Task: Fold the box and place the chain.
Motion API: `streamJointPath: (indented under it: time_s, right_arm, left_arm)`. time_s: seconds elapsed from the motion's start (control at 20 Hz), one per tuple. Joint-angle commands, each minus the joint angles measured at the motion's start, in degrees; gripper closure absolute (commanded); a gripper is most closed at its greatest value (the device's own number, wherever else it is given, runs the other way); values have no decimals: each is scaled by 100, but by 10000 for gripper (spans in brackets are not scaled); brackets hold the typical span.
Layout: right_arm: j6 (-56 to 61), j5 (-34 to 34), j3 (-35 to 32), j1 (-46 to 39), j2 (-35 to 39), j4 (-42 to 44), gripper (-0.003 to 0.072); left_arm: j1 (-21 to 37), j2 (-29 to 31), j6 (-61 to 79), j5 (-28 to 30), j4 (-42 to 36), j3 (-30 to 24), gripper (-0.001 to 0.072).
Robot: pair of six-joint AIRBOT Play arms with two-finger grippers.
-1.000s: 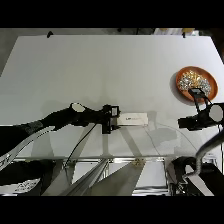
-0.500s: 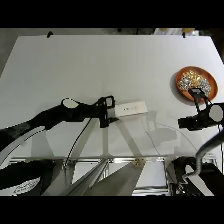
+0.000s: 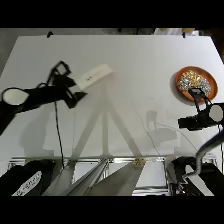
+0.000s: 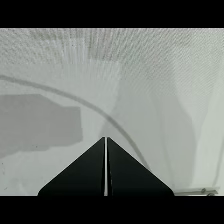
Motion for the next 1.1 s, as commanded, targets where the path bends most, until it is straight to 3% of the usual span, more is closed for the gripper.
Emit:
streamJointPath:
  time_s: [0.0,0.2,0.35,0.6,0.8,0.9,1.0,1.05]
  right_arm:
    - [0,2,-2,-2,-2,0,670]
    - [0,2,-2,-2,-2,0,670]
    - [0,2,-2,-2,-2,0,670]
    - [0,2,-2,-2,-2,0,670]
    - [0,2,-2,-2,-2,0,670]
    - [0,2,-2,-2,-2,0,670]
    - [0,2,-2,-2,-2,0,670]
    - [0,2,-2,-2,0,0,670]
  left_arm:
    - [1532,741,-1919,-501,1843,4,398]
    - [3178,452,-2275,-804,1963,-24,398]
    - [3873,-142,-2341,-994,1941,-24,397]
    - [4017,-907,-2369,-1329,2323,-24,353]
    - [4015,-1233,-3014,-1392,2625,-24,153]
    - [4015,-1237,-3049,-1495,2684,-24,131]
    - [4015,-1235,-3091,-1620,2791,-24,16]
    - [4015,-1226,-3217,-1648,2883,-24,14]
